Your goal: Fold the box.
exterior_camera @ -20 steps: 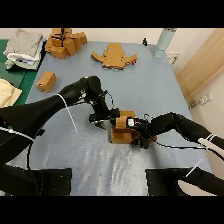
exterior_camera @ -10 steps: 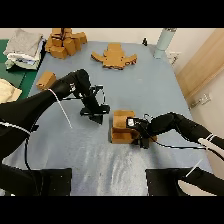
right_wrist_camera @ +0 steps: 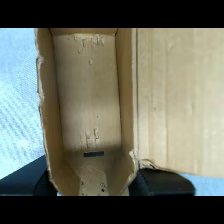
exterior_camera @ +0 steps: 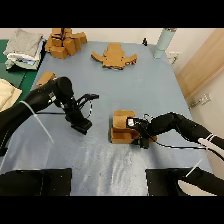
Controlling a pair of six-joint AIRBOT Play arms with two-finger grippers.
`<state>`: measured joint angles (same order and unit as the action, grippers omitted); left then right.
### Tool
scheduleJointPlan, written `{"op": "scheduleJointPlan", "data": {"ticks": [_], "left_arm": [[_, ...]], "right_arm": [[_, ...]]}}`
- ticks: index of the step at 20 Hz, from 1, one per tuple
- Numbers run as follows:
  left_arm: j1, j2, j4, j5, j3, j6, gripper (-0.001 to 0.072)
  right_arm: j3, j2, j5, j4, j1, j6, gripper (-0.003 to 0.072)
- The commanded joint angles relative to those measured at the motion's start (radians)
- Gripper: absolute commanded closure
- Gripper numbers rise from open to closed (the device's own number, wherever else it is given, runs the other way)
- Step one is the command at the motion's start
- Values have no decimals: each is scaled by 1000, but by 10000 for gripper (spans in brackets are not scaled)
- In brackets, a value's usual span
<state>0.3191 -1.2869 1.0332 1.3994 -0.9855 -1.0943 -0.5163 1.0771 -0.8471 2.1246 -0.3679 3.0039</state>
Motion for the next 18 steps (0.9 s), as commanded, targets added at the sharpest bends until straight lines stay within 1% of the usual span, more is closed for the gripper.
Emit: {"op": "scheduleJointPlan", "data": {"ticks": [1, 3, 4, 6, 7, 8, 9, 10, 11, 14, 18], "left_arm": [[28, 49, -111, -160, 154, 409, 698], [74, 46, -103, -320, 182, 464, 698], [96, 46, -88, -359, 182, 493, 698], [98, 46, -95, -402, 183, 578, 698], [90, 46, -109, -431, 187, 648, 698], [77, 46, -165, -457, 198, 739, 696], [64, 46, -232, -482, 212, 814, 648], [56, 46, -296, -507, 230, 896, 303], [53, 46, -351, -538, 254, 980, 28], [67, 46, -415, -579, 307, 1117, 25], [140, 42, -508, -686, 327, 1159, 25]], "right_arm": [[-1, 0, 0, 0, 0, 0, 186], [-1, 0, 0, 0, 0, 0, 185], [-1, 0, 0, 0, 0, 0, 185], [-1, 0, 0, 0, 0, 0, 186], [-1, 0, 0, 0, 0, 0, 186], [-1, 0, 0, 0, 0, 0, 186], [-1, 0, 0, 0, 0, 0, 185], [-1, 0, 0, 0, 0, 0, 186], [-1, 0, 0, 0, 0, 0, 185], [-1, 0, 0, 0, 0, 0, 186], [-1, 0, 0, 0, 0, 0, 185]]}}
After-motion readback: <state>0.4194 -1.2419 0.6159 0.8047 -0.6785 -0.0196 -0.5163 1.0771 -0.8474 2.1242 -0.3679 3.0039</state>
